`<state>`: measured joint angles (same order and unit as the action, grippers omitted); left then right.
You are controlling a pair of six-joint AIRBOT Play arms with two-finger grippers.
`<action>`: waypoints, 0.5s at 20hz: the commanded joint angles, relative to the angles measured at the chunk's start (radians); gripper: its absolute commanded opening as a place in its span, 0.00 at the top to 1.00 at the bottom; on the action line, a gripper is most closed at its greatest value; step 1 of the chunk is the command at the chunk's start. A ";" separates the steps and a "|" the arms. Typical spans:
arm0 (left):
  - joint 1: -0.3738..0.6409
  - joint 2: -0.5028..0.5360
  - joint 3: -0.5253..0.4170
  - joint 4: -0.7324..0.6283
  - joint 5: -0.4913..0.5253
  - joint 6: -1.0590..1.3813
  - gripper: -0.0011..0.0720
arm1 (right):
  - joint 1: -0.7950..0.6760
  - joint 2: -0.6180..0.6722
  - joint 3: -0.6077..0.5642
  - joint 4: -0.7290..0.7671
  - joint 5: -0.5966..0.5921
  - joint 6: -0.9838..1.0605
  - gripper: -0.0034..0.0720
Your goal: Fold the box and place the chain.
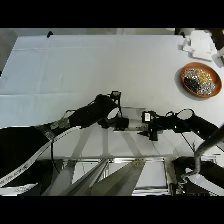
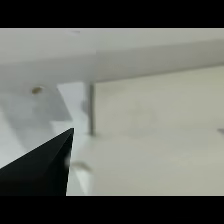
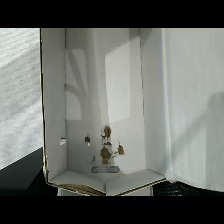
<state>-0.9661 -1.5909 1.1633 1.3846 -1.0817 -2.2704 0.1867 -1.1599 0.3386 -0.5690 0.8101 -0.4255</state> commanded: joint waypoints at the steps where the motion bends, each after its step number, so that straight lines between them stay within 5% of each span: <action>1: 0.005 0.038 0.000 0.041 -0.019 0.003 0.22 | 0.000 0.000 0.000 0.001 0.002 0.002 0.41; 10: 0.014 0.117 0.000 0.048 -0.034 0.153 0.22 | 0.000 0.000 0.000 0.001 0.002 0.002 0.41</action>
<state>-0.9558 -1.5162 1.1629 1.4265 -1.1122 -2.2200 0.1867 -1.1599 0.3386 -0.5682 0.8112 -0.4240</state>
